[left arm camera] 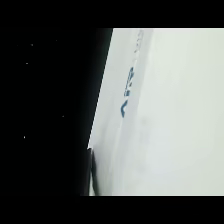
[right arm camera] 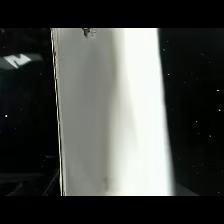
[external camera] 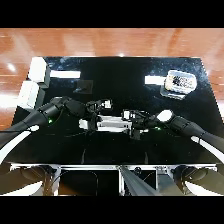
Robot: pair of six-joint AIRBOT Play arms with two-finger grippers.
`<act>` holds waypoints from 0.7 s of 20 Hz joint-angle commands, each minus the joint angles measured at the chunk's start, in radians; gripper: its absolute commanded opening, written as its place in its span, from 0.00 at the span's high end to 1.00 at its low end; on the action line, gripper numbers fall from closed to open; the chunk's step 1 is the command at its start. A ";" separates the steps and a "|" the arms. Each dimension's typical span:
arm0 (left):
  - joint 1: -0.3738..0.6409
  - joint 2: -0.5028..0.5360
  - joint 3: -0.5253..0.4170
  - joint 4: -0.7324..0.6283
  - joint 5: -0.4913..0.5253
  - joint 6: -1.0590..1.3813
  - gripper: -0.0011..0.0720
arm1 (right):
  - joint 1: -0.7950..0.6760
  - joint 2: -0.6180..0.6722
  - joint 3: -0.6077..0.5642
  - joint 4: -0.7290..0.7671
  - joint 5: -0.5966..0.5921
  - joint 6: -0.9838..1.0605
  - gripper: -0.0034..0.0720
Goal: Fold the box and place the chain.
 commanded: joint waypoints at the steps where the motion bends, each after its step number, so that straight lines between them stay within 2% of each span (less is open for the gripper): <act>1: 0.000 0.003 0.001 0.003 0.004 0.000 0.53 | 0.000 -0.001 0.001 -0.002 0.004 -0.002 0.28; 2: 0.000 0.004 0.001 0.003 0.004 -0.003 0.48 | 0.000 -0.001 0.001 -0.002 0.004 -0.002 0.28; 14: 0.000 0.038 0.001 0.004 0.024 -0.029 0.48 | 0.000 -0.001 0.001 -0.002 0.004 -0.003 0.27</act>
